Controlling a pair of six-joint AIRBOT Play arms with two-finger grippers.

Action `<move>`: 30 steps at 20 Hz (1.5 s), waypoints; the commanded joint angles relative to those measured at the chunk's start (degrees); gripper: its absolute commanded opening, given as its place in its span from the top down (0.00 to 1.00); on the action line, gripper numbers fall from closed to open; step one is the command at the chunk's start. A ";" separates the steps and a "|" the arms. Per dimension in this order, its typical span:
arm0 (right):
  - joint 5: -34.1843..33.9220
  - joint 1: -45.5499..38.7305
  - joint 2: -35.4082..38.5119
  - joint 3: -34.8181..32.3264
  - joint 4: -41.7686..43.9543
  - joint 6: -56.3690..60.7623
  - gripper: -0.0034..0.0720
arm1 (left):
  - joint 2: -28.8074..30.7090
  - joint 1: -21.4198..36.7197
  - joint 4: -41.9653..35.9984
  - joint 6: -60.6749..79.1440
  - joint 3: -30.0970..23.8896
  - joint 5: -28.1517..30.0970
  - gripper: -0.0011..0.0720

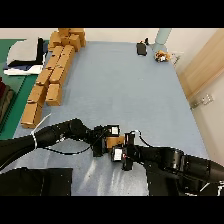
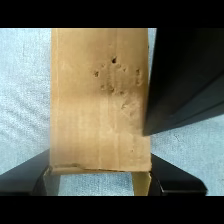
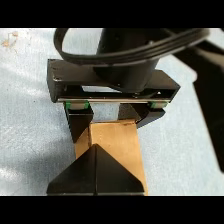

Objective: Fold the box.

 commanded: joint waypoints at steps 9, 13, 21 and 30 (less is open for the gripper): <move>-0.42 -0.02 -3.08 -0.04 0.07 1.36 0.95 | 0.00 -0.02 0.02 0.00 -0.02 0.00 0.27; -0.46 -0.02 -3.17 -0.04 0.07 1.70 0.95 | 0.00 -0.02 0.02 0.00 -0.02 0.00 0.27; -0.17 0.07 -2.75 0.07 0.04 1.70 0.95 | 0.00 -0.02 0.02 0.00 -0.02 0.00 0.27; -25.88 -4.68 11.82 5.38 -9.70 23.65 0.95 | 0.00 -0.02 0.02 0.00 -0.02 0.00 0.27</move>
